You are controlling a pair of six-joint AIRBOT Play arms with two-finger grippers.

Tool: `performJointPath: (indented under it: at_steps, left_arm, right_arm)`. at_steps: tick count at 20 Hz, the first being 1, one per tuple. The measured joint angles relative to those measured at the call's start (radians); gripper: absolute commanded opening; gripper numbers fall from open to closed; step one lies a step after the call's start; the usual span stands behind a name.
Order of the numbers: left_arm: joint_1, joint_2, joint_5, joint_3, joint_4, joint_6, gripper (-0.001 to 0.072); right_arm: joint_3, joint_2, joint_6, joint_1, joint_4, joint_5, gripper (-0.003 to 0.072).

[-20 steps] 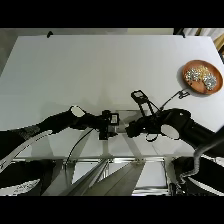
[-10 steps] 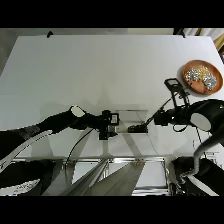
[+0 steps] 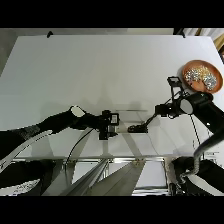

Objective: Fold the box and place the chain.

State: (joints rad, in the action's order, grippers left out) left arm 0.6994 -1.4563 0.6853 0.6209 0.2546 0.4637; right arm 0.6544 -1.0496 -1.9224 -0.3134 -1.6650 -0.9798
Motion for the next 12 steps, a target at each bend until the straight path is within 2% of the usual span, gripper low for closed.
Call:
performJointPath:
  at_steps: [3, 9, 12]
  left_arm:
    - [0.000, 0.000, 0.000, 0.000, 0.000, 0.000, 0.0255]
    - [0.000, 0.000, 0.000, 0.000, 0.000, 0.000, 0.0255]
    - [0.000, 0.000, 0.000, 0.000, 0.000, 0.000, 0.0255]
  right_arm:
    - [-0.001, -0.092, 0.000, 0.005, 0.000, 0.064, 0.0301]
    - [0.000, -0.177, 0.001, 0.007, 0.002, 0.138, 0.0286]
    - [0.002, -0.210, 0.010, 0.007, 0.024, 0.135, 0.0015]
